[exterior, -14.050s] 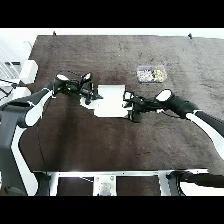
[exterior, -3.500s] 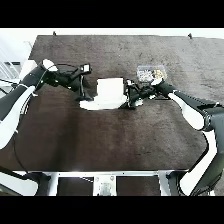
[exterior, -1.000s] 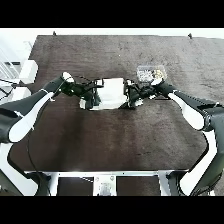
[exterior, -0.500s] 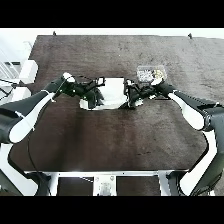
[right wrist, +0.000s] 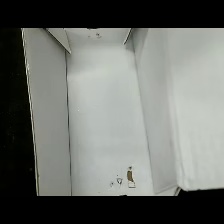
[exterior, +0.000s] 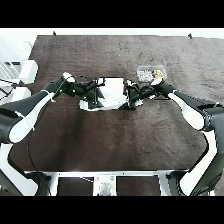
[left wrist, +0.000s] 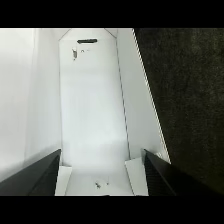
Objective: Fold the box and place the chain.
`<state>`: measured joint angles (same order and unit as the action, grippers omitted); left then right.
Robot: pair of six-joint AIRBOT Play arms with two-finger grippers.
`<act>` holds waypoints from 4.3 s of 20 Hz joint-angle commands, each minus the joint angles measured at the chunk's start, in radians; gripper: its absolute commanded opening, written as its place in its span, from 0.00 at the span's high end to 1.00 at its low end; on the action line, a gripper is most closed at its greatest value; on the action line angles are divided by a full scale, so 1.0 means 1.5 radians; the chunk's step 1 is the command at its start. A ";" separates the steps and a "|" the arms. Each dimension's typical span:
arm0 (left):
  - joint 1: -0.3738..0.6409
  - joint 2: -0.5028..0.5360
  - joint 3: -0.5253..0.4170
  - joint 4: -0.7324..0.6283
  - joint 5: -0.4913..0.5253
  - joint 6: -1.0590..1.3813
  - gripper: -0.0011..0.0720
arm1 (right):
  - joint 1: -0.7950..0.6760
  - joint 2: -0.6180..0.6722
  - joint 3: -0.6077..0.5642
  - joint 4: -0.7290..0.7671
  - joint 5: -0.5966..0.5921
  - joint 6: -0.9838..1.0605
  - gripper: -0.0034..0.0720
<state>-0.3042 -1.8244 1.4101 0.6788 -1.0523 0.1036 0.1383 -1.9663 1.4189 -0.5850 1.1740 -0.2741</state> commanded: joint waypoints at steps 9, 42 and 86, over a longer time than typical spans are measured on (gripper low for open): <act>0.001 0.000 0.000 0.001 0.026 0.007 0.02 | -0.001 0.000 0.000 0.001 -0.001 0.001 0.21; 0.251 0.211 -0.160 0.005 -0.045 -0.695 0.96 | -0.001 0.000 0.000 0.001 -0.001 0.001 0.21; 0.151 0.039 -0.162 -0.303 -0.074 -0.586 0.57 | -0.001 0.000 0.000 0.001 -0.001 0.002 0.21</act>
<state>-0.0795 -1.7649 1.1591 0.2348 -1.1198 -0.7868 0.1383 -1.9667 1.4189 -0.5838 1.1721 -0.2707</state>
